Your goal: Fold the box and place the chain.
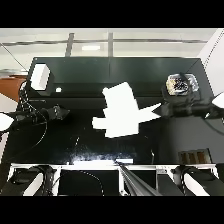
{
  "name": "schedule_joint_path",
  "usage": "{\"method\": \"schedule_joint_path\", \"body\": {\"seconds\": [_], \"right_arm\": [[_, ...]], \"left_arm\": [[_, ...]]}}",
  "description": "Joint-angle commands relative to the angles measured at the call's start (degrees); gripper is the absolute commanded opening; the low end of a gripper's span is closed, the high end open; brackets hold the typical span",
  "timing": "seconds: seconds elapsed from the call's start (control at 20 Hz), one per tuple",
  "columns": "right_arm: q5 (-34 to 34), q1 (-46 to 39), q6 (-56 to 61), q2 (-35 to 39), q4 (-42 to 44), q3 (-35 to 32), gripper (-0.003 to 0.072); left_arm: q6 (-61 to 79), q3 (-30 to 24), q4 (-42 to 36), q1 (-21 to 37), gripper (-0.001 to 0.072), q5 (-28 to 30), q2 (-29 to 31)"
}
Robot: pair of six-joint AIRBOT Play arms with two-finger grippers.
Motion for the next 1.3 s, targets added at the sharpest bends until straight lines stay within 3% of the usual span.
{"method": "schedule_joint_path", "body": {"seconds": [0.0,0.15,0.3,0.4,0.6,0.9,1.1,1.25], "right_arm": [[-16.57,13.0,4.66,7.89,0.42,-10.38,0.0044],[-24.61,23.21,5.68,8.55,0.2,-14.38,0.0043],[-27.5,27.26,8.31,8.55,-0.15,-15.3,0.0044],[-27.34,27.5,8.48,8.55,-0.13,-15.3,0.0044],[-27.32,27.5,8.79,8.55,-0.07,-15.3,0.0044],[-27.34,27.5,9.16,8.55,-0.07,-15.3,0.0044],[-27.34,27.5,9.16,8.55,-0.04,-15.3,0.0044],[-27.36,27.5,9.16,8.55,-0.07,-15.3,0.0044]], "left_arm": [[0.2,-0.22,-0.48,-0.04,0.0706,-2.82,0.0],[0.28,-0.31,-1.05,-0.13,0.0705,-5.05,-0.07],[4.68,-1.36,-6.62,-0.66,0.0705,-5.46,-1.73],[14.25,-1.42,-14.73,-0.59,0.0705,-7.61,-6.43],[36.09,-1.42,-30.93,-0.63,0.0706,-13.97,-21.31],[47.98,-1.31,-39.28,-0.63,0.0705,-11.15,-34.8],[63.1,-0.85,-47.5,-0.74,0.0706,-17.59,-41.13],[68.91,2.69,-43.08,-1.88,0.0704,-24.72,-45.35]]}}
